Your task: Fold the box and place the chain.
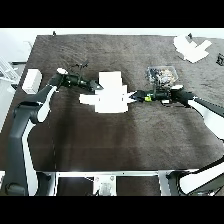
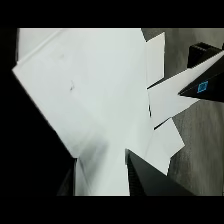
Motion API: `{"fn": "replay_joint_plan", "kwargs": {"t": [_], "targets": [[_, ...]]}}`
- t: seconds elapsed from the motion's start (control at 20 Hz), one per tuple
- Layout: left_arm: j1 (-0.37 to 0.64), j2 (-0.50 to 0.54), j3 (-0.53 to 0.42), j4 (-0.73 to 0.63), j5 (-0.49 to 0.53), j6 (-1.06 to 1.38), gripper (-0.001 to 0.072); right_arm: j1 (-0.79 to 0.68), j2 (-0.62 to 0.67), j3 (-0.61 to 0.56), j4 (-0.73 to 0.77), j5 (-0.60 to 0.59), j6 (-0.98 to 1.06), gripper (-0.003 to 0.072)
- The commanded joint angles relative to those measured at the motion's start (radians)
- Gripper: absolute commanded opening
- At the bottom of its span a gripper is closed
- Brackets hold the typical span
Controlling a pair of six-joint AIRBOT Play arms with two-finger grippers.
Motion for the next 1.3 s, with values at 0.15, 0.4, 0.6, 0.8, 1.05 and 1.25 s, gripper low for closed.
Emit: {"fn": "replay_joint_plan", "kwargs": {"t": [0.15, 0.4, 0.6, 0.8, 1.05, 1.25], "targets": [[0.0, -0.001, 0.0, -0.003, 0.011, 0.005, 0.0343, -0.001, 0.001, 0.001, 0.0, 0.0, -0.004, 0.0008], [0.0, -0.008, 0.0, -0.013, -0.004, 0.021, 0.0342, -0.001, 0.001, 0.001, 0.0, 0.0, -0.004, 0.0008], [0.0, -0.016, 0.0, -0.016, 0.002, 0.021, 0.0176, -0.001, 0.001, 0.001, -0.003, 0.0, -0.004, 0.0008], [0.0, -0.016, 0.0, -0.055, 0.01, 0.035, 0.0099, -0.001, 0.001, 0.001, -0.003, 0.0, -0.004, 0.0008], [0.0, -0.016, 0.0, -0.121, -0.033, 0.092, 0.0023, -0.004, 0.001, 0.001, -0.003, 0.0, -0.007, 0.0009], [0.0, -0.016, 0.0, -0.139, -0.085, 0.174, 0.0022, -0.019, 0.002, 0.001, 0.003, 0.003, -0.006, 0.0239]]}}
